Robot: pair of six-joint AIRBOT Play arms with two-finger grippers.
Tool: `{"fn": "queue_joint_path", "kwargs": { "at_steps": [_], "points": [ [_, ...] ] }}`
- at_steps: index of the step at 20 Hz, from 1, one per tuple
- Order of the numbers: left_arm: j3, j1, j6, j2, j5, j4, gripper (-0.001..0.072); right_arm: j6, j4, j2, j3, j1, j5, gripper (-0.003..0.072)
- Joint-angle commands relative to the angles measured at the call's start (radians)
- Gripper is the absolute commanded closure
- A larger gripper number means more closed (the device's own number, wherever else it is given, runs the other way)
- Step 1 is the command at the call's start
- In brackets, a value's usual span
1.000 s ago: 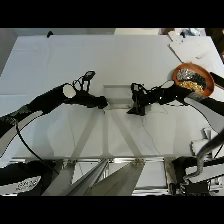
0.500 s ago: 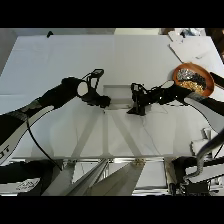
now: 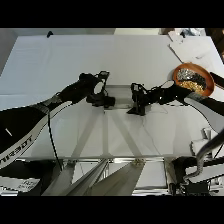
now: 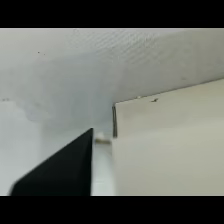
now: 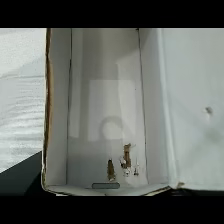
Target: Fold the box and place the chain.
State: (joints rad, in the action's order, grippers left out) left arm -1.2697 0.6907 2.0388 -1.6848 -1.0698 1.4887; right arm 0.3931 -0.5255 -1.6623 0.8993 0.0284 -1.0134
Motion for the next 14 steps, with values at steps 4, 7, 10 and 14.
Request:
{"fn": "queue_joint_path", "kwargs": {
  "at_steps": [4, 7, 10, 14],
  "points": [
    [-0.012, 0.003, 0.097, -0.020, 0.003, -0.004, 0.0703, 0.000, 0.000, 0.000, 0.001, 0.001, 0.000, 0.0179],
    [-0.013, 0.003, 0.097, -0.020, 0.005, -0.003, 0.0701, 0.000, 0.000, 0.000, 0.001, 0.001, 0.000, 0.0179],
    [-0.012, 0.003, 0.096, -0.018, 0.010, -0.003, 0.0611, 0.000, 0.000, 0.000, 0.001, 0.001, 0.000, 0.0179],
    [-0.012, 0.001, 0.031, 0.035, 0.019, 0.001, 0.0293, 0.000, 0.000, 0.000, 0.001, 0.001, 0.000, 0.0179]
  ]
}}
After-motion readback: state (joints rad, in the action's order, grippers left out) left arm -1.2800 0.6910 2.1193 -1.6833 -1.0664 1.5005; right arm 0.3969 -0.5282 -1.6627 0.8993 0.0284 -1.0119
